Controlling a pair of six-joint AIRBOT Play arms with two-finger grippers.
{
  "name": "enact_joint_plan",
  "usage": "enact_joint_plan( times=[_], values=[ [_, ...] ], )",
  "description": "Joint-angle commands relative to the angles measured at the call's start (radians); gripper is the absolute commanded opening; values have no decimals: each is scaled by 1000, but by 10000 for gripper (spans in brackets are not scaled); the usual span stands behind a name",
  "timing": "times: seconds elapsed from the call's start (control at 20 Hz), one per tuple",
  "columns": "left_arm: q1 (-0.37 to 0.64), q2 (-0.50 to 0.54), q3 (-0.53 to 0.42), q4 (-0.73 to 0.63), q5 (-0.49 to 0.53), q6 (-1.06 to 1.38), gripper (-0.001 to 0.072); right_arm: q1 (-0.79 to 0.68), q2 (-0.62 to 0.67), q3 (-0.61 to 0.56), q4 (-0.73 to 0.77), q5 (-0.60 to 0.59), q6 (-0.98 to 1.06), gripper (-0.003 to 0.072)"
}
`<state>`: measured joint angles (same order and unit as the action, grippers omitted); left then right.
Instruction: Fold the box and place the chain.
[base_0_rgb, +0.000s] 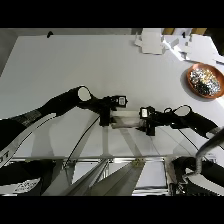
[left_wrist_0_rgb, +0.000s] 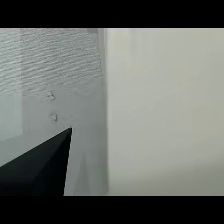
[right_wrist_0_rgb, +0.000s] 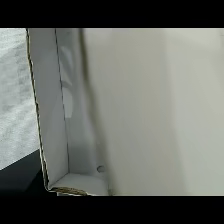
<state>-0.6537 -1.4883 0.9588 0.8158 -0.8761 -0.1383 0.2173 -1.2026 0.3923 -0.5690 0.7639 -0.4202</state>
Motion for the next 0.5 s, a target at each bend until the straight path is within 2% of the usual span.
enact_joint_plan(
  times=[0.0, 0.25, 0.3, 0.35, 0.4, 0.45],
  values=[
    [7, 60, 1, 98, -5, -75, 582, 1, 0, 0, 0, 3, 0, 313],
    [19, 196, 1, 351, -42, -361, 571, 1, 0, 0, 0, 3, 0, 313],
    [19, 228, 1, 399, -61, -429, 534, 1, 0, 0, 0, 3, 0, 313],
    [18, 262, 1, 424, -103, -485, 388, 1, 0, 0, 0, 3, 0, 313],
    [11, 291, 1, 419, -159, -492, 163, 1, 0, 0, 0, 3, 0, 313],
    [-4, 315, 1, 406, -217, -487, 3, 1, 0, 0, 0, 3, 0, 313]
  ],
)
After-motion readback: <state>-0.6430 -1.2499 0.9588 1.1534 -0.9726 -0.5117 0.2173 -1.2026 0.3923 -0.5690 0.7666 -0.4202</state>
